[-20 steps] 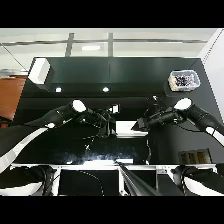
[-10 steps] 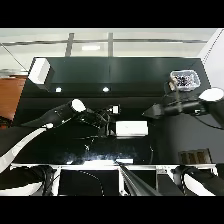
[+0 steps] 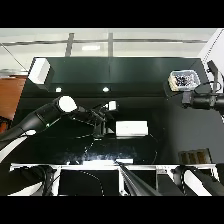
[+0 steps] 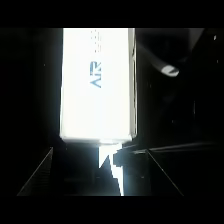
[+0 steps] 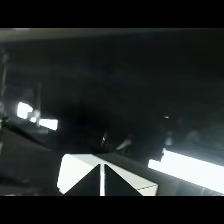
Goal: Fold the box and place the chain.
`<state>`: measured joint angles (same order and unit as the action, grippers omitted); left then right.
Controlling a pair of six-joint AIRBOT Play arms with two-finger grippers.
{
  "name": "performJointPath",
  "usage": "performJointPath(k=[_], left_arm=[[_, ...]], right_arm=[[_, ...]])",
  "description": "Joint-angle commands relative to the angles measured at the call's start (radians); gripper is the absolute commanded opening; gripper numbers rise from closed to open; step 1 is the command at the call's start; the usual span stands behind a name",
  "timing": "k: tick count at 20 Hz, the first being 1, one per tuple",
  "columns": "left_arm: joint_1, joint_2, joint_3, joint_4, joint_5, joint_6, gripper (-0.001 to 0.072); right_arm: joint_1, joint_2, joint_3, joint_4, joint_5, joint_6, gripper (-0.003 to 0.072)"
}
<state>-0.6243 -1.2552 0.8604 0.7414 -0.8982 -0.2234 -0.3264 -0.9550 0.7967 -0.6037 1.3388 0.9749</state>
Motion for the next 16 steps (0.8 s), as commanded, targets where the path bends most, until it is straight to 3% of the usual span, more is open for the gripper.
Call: performJointPath(k=[1,7,16], left_arm=[[-0.056,-0.031,0.064,0.005,0.058,-0.119,0.0707],[-0.185,-0.217,0.236,0.006,0.124,-0.123,0.0707],[-0.212,-0.267,0.254,0.01,0.152,-0.185,0.0707]], right_arm=[[-0.035,0.005,0.002,0.001,-0.001,-0.007,0.0037],[-0.035,0.005,0.001,0.0,0.0,-0.015,0.0036],[-0.035,0.005,0.001,0.0,-0.001,-0.038,0.0036]])
